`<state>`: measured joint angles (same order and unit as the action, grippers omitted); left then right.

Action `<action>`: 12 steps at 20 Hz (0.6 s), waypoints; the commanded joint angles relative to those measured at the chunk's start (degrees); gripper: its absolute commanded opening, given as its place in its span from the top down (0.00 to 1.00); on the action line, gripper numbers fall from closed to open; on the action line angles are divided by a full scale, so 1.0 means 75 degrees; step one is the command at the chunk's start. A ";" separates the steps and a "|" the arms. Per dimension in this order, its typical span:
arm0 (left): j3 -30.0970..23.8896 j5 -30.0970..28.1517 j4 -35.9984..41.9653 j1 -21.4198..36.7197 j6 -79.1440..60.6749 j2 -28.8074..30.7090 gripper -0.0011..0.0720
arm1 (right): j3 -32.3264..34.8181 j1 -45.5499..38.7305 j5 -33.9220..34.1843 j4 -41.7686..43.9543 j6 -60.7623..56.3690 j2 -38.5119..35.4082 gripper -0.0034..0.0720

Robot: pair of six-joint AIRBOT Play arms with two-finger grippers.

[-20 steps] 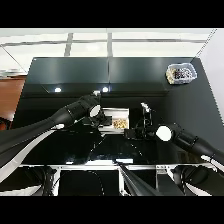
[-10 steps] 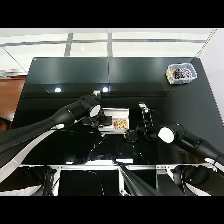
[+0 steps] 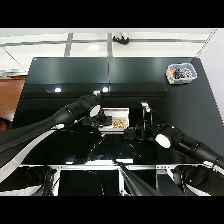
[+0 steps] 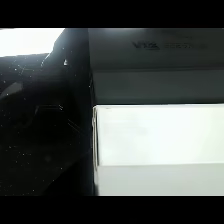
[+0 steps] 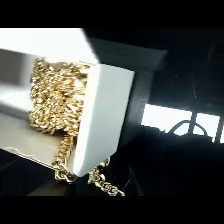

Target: Fold the box and place the chain.

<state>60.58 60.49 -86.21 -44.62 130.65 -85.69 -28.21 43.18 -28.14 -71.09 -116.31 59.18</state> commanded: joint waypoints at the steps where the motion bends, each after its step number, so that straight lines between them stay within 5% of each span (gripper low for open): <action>1: 0.0006 -0.0003 -0.0006 0.0003 -0.0023 0.0006 0.94 | 0.0003 0.0038 0.0087 -0.0583 -0.0953 0.0000 0.48; 3: 0.0006 -0.0006 -0.0006 0.0003 -0.0023 0.0006 0.94 | 0.0003 0.0038 0.0221 -0.0580 -0.1055 0.0003 0.48; 4: 0.0006 -0.0003 -0.0006 0.0003 -0.0023 0.0006 0.94 | 0.0003 0.0038 0.0280 -0.0583 -0.1064 0.0000 0.63; 8: 0.0006 -0.0003 -0.0006 0.0003 -0.0023 0.0006 0.94 | 0.0003 0.0038 0.0402 -0.0589 -0.1005 0.0003 0.64; 9: 0.0006 -0.0003 -0.0006 0.0003 -0.0023 0.0006 0.94 | 0.0003 0.0044 0.0420 -0.0583 -0.0816 0.0003 0.85; 12: 0.0006 0.0000 -0.0006 0.0003 -0.0023 0.0006 0.94 | 0.0000 0.0219 0.0606 -0.0589 -0.0169 0.0003 0.88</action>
<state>60.58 60.25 -86.30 -44.60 130.50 -85.69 -28.18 44.03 -24.97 -75.40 -121.27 59.18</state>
